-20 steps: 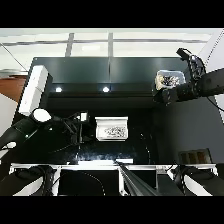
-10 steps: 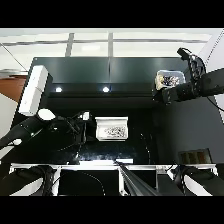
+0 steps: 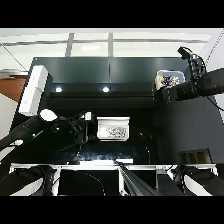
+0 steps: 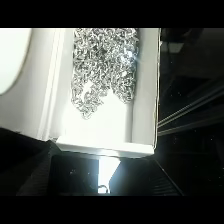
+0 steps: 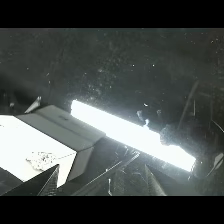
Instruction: Fold the box and place the chain.
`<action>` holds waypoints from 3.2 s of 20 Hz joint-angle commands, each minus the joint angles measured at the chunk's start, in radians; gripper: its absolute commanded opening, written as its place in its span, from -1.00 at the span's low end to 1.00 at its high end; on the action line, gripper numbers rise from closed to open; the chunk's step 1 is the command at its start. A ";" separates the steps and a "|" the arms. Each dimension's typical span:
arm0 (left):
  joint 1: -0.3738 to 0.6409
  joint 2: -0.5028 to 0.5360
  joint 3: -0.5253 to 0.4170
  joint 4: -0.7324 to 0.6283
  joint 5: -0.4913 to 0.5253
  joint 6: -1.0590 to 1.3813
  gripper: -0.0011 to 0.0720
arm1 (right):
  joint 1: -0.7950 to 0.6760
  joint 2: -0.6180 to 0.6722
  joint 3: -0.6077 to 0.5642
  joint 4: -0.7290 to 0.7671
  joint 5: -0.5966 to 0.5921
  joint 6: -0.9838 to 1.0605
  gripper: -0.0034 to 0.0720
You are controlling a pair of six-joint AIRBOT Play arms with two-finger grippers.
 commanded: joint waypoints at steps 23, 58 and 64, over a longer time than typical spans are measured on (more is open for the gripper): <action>-0.074 -0.031 0.000 -0.030 0.062 0.024 0.96 | 0.000 0.001 0.000 0.001 0.003 0.001 0.73; -0.142 -0.050 0.002 0.019 0.151 -0.042 0.13 | 0.361 -0.211 0.000 0.075 0.119 -0.329 0.73; -0.142 -0.050 0.002 0.015 0.172 -0.060 0.13 | 0.399 -0.212 -0.002 0.045 0.120 -0.427 0.73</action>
